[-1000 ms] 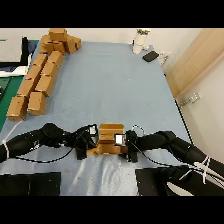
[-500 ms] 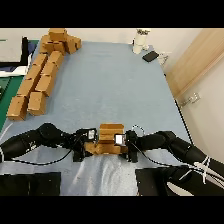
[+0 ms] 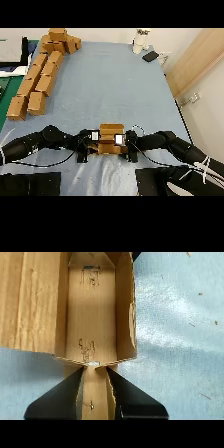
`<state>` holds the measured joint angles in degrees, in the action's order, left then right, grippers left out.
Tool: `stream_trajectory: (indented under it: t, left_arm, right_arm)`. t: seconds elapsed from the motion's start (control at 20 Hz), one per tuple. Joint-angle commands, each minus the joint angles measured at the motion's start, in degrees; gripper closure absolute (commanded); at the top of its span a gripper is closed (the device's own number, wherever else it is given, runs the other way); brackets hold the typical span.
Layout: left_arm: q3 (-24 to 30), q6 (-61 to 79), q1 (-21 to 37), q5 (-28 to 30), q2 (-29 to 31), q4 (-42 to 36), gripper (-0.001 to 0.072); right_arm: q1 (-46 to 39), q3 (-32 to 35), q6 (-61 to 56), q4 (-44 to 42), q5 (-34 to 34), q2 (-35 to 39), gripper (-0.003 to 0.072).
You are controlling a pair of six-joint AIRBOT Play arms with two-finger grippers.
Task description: Fold the box.
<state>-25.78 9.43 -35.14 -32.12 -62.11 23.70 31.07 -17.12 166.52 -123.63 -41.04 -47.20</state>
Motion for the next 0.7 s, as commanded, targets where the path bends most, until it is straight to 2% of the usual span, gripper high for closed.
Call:
stream_trajectory:
  t: [0.0,0.65]
  left_arm:
    - [0.0,0.1,-1.0,0.9,0.0,-1.9,0.0497]
    - [0.0,0.7,-2.6,3.4,-1.9,-7.4,0.0496]
  right_arm:
    - [0.0,0.0,0.0,0.0,0.0,0.0,0.0085]
    - [0.0,0.0,0.0,0.0,0.0,0.0,0.0085]
